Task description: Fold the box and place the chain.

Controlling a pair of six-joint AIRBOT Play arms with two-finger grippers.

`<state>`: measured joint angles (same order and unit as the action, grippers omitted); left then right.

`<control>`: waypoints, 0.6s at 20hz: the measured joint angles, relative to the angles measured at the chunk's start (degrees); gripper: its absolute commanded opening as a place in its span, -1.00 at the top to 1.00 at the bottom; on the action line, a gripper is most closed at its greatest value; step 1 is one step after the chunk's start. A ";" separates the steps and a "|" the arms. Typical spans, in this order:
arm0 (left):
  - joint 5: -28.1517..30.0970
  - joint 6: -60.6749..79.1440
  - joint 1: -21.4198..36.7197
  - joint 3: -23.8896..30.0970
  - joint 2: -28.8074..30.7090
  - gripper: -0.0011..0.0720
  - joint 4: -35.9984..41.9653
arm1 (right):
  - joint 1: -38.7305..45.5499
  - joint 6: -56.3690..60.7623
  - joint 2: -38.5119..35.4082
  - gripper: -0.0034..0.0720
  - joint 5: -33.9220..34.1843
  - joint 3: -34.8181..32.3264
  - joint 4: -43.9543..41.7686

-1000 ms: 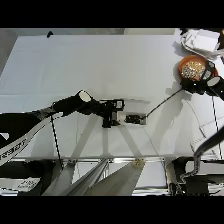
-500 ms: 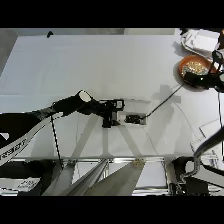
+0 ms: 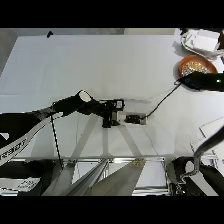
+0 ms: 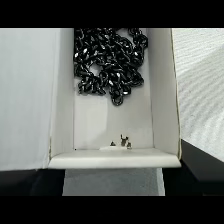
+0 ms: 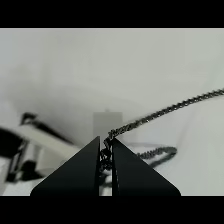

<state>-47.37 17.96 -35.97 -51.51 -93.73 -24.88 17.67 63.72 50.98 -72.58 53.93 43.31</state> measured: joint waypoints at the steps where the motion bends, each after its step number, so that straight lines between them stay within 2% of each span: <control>1: 0.00 0.00 0.00 0.00 0.00 0.23 0.00 | -0.72 -0.15 -1.84 0.86 -1.49 0.00 -1.46; 6: 0.00 0.00 0.00 0.00 0.00 0.23 0.00 | -8.00 -0.04 -8.72 0.86 -5.01 0.00 -8.76; 12: 0.00 0.00 0.00 0.00 0.00 0.23 0.02 | -17.35 2.47 -11.98 0.86 -3.08 0.00 -12.96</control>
<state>-47.37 17.96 -35.97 -51.51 -93.73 -24.86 0.32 66.19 39.00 -75.66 53.93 30.35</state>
